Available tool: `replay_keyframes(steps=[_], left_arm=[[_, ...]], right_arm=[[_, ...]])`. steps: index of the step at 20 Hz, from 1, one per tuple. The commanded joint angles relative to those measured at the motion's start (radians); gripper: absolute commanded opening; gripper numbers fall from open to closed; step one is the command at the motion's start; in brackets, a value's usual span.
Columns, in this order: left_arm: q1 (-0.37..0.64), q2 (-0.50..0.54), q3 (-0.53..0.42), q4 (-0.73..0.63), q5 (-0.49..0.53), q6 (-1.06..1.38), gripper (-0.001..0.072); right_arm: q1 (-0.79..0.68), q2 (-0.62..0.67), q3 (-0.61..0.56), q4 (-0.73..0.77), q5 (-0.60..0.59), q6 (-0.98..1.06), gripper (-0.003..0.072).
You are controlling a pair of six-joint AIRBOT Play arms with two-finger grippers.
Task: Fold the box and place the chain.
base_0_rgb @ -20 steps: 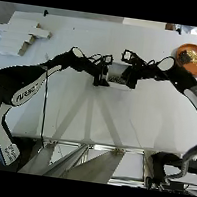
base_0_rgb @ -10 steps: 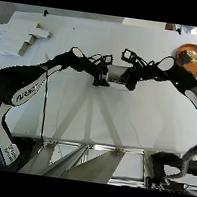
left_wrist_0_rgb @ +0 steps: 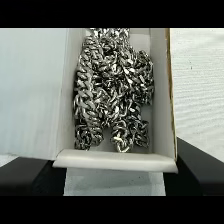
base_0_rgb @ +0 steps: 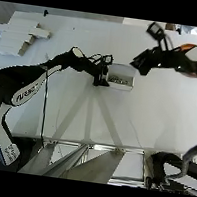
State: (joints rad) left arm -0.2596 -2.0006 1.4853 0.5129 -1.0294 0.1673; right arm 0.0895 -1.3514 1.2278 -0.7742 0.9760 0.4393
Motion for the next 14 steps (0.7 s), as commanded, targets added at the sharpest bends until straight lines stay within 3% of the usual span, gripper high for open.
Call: replay_keyframes(steps=[1, 7, 14], left_arm=[[0.0, 0.0, 0.0, 0.0, 0.0, 0.0, 0.035], [0.0, 0.0, 0.0, 0.0, 0.0, 0.0, 0.035], [0.0, 0.0, 0.0, 0.0, 0.0, 0.0, 0.035]], right_arm=[[-0.076, -0.093, 0.098, 0.045, 0.052, 0.063, 0.0316], [-0.084, -0.313, 0.175, 0.053, 0.143, 0.083, 0.0322], [-0.07, -0.335, 0.175, 0.034, 0.299, -0.019, 0.0322]])
